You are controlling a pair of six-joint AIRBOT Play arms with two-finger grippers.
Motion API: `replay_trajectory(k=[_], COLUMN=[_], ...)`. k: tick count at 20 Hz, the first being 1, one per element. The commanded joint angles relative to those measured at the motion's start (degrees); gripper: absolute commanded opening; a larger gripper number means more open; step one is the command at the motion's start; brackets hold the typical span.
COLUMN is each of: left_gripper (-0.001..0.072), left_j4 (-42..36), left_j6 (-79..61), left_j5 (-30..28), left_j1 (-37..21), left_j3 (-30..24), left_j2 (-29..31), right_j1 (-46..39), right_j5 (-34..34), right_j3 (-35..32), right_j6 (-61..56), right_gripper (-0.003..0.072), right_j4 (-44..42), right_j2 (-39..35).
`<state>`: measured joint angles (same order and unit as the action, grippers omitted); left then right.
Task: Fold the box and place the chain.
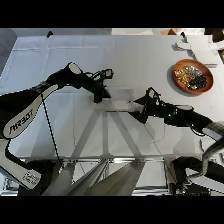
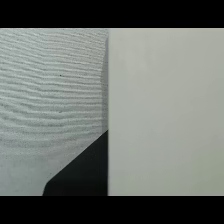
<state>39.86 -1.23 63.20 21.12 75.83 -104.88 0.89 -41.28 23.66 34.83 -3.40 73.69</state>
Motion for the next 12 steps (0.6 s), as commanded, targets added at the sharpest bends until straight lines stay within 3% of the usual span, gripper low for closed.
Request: replay_trajectory(k=[1, 9, 12], left_gripper=[0.0013, 0.0013, 0.0013], left_j4=[0.02, 0.02, 0.02], left_j6=[-0.02, -0.02, -0.02], left_j5=[0.0, 0.0, 0.0], left_j1=[0.04, 0.04, 0.04], left_j3=[-0.02, -0.02, -0.02], left_j2=[-0.04, -0.04, -0.04], right_j1=[-1.2, -2.45, -2.45], right_j5=[0.42, 0.24, 0.15], right_j3=[0.09, 6.99, 9.79], right_j6=[-2.62, -6.08, -7.74], right_gripper=[0.0691, 0.069, 0.069], right_j4=[2.69, 12.31, 20.87], right_j2=[0.07, 0.13, 0.72])
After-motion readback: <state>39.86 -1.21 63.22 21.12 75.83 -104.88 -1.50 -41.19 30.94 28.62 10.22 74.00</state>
